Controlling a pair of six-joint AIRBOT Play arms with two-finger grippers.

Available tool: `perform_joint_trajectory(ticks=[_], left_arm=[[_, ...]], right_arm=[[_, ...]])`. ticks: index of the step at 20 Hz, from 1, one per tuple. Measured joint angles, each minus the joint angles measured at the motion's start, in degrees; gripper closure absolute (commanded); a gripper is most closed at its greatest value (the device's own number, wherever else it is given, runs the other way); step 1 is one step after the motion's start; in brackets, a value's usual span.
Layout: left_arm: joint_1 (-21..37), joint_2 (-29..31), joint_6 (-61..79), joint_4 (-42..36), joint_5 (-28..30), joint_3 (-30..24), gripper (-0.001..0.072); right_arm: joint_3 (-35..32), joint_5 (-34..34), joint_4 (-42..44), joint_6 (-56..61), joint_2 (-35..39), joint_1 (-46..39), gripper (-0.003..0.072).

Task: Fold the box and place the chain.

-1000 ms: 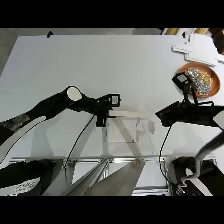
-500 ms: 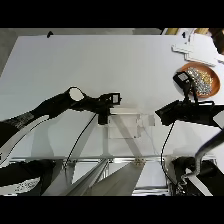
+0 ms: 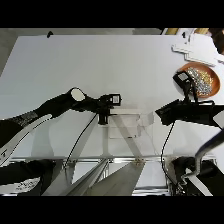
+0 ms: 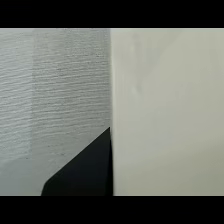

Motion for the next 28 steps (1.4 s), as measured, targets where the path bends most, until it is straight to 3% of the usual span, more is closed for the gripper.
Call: perform_joint_trajectory(ticks=[17,20,22,23,28], left_arm=[[-0.37,-0.07,0.00,0.39,0.17,0.00,0.0700],[-0.37,-0.07,0.00,0.39,0.17,0.00,0.0700],[-0.37,-0.07,0.00,0.39,0.17,0.00,0.0700],[-0.37,-0.07,0.00,0.39,0.17,0.00,0.0700],[-0.37,-0.07,0.00,0.37,0.15,0.00,0.0700]], right_arm=[[0.00,0.04,-0.04,-0.90,0.00,0.00,0.0328],[0.00,3.21,0.20,-3.39,0.00,0.00,0.0531],[-0.46,6.27,1.62,-7.91,0.00,0.00,0.0541],[-1.03,7.65,2.89,-11.08,0.00,0.00,0.0645],[-5.55,9.88,10.23,-26.75,0.00,0.68,0.0671]])
